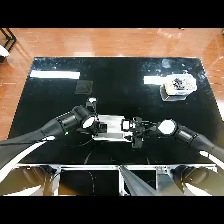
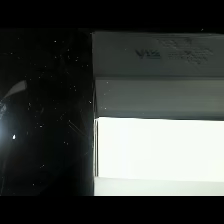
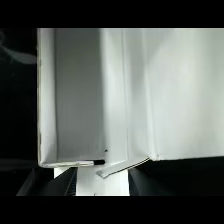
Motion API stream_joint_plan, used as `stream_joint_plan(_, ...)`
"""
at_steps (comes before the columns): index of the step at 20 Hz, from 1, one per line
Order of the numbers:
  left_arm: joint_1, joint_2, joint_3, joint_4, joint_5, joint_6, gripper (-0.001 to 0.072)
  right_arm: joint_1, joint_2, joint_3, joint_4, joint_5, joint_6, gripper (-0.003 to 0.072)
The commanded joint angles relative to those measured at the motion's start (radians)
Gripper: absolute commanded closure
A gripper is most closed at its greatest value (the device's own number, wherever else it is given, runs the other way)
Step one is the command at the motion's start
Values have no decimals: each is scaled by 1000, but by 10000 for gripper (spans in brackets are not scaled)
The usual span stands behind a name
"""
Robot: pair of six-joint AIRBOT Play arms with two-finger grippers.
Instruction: Fold the box and place the chain.
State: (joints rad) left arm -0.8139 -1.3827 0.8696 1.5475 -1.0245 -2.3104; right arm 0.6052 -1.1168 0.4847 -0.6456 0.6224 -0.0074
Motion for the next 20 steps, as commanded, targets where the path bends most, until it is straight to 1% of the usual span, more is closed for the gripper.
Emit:
stream_joint_plan(1, 1, -1, -1, 0, 3, 0, 685, 13, -6, 1, 27, -16, 7, 463)
stream_joint_plan(9, 0, -2, -1, 0, 3, 0, 685, 29, -26, 1, 114, -33, 12, 461)
stream_joint_plan(14, 0, -2, -1, 0, 3, 0, 685, 76, -45, 1, 118, -110, 12, 455)
stream_joint_plan(15, 0, -2, -1, 0, 3, 0, 685, 76, -45, 1, 118, -111, 13, 369)
stream_joint_plan(16, 0, -2, -1, 0, 3, 0, 685, 75, -45, 1, 117, -112, 12, 306)
stream_joint_plan(17, 0, -2, -1, 0, 3, 0, 685, 75, -45, 1, 117, -112, 12, 318)
stream_joint_plan(18, 0, -2, -1, 0, 3, 0, 685, 75, -45, 1, 117, -111, 12, 386)
stream_joint_plan(20, 0, -2, -1, 0, 3, 0, 685, 76, -45, 1, 118, -111, 13, 381)
